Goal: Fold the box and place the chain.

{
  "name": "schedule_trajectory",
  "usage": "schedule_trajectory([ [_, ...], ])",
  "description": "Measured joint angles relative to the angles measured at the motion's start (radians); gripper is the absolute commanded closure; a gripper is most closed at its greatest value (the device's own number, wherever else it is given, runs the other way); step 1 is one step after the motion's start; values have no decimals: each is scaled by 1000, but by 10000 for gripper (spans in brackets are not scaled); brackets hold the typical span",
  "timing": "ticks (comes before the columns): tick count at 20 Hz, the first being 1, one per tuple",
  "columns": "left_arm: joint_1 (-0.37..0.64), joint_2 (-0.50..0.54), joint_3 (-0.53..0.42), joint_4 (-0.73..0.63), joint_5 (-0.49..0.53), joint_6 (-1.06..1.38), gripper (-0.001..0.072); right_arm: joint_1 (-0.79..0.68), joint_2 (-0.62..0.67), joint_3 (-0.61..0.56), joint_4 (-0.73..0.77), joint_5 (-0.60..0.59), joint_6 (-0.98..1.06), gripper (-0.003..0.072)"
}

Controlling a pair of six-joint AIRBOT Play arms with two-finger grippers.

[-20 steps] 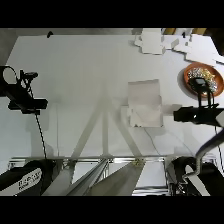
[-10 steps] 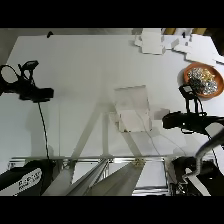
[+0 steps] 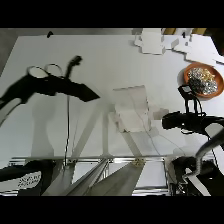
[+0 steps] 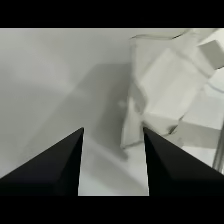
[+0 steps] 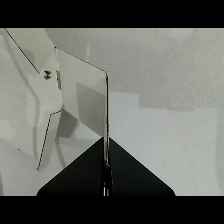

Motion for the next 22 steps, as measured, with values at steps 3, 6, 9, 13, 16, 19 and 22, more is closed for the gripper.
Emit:
schedule_trajectory([
  [3, -89, -121, 45, -116, 8, 129, 245, 0, 0, 0, 0, 4, -1, 666],
  [6, -148, -223, 120, -171, 2, 184, 245, 0, 0, 0, 0, 19, -8, 665],
  [9, -184, -289, 182, -194, -1, 202, 254, 0, 0, 0, 0, 34, -16, 665],
  [13, -209, -335, 212, -189, -34, 214, 610, 0, 0, 0, 0, 42, -21, 665],
  [16, -222, -346, 220, -184, -51, 249, 707, 1, 0, 0, 3, 45, -23, 665],
  [19, -227, -345, 223, -167, -42, 301, 709, 1, 0, 0, 13, 47, -23, 606],
  [22, -227, -309, 224, -89, -37, 322, 715, 1, 1, 6, 31, 48, -27, 396],
])
